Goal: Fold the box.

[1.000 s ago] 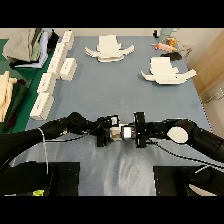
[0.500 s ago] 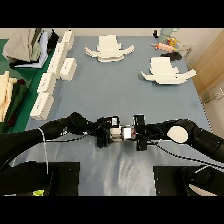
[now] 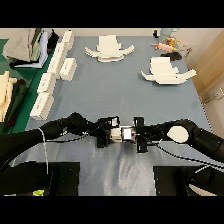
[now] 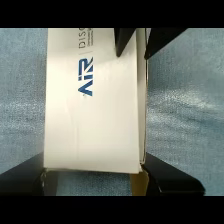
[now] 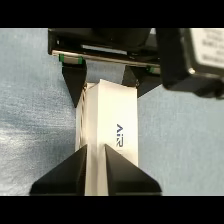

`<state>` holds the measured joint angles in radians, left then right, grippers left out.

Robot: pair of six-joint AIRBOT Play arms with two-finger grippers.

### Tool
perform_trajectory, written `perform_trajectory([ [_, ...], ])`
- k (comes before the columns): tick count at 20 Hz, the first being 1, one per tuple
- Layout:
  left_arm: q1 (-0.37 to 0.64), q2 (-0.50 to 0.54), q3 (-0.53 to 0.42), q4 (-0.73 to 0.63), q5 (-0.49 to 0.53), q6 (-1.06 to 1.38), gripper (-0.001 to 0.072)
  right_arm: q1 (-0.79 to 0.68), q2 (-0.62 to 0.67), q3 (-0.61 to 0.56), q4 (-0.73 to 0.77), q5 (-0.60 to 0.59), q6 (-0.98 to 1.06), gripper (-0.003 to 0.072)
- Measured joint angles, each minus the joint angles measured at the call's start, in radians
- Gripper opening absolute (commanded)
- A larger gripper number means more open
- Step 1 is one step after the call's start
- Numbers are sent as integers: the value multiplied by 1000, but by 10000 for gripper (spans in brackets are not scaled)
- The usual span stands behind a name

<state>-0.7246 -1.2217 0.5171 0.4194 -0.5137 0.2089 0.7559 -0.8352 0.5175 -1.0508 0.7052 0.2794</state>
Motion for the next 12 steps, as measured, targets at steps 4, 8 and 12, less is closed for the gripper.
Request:
perform_trajectory([
  [4, 0, 0, 0, 0, 1, 0, 519, 0, 1, 0, 0, 2, 0, 249],
  [8, 0, 0, 0, -2, 6, -2, 519, 1, 29, 0, 16, 6, 34, 216],
  [12, 0, 0, 0, -2, 6, -2, 519, -2, 71, 0, 35, -8, 211, 6],
])
